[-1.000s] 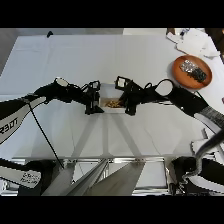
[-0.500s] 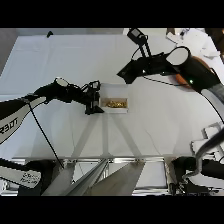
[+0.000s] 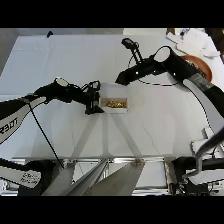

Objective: Fold the box and place the chain.

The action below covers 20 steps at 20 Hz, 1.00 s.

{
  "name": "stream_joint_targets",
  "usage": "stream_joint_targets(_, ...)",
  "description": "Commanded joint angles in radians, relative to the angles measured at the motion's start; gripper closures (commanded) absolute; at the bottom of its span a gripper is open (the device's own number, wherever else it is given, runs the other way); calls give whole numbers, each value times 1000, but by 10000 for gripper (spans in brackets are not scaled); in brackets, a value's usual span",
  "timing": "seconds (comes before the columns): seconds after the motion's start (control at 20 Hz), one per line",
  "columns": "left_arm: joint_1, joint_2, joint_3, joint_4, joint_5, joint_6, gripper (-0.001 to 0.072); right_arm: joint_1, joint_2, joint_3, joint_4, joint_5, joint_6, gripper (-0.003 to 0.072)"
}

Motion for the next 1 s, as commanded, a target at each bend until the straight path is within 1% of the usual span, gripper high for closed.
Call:
stream_joint_targets(0.0,0,1,0,0,0,0,318,16,-10,5,-10,114,-77,492)
stream_joint_targets(0.2,0,1,0,0,0,0,318,66,-10,-12,-61,103,-122,491)
stream_joint_targets(0.35,0,1,0,0,0,0,318,92,8,-52,-78,85,-212,484)
stream_joint_targets(0.45,0,1,0,0,0,0,318,107,47,-106,-88,24,-307,430)
stream_joint_targets(0.6,0,1,0,0,0,0,318,129,131,-224,-159,-184,-369,424)
stream_joint_targets(0.65,0,1,0,0,0,0,318,134,149,-253,-171,-222,-393,421)
stream_joint_targets(0.75,0,1,0,0,0,0,318,149,180,-293,-176,-246,-441,417)
stream_joint_targets(0.95,0,1,0,0,0,0,318,185,203,-303,-175,-263,-463,417)
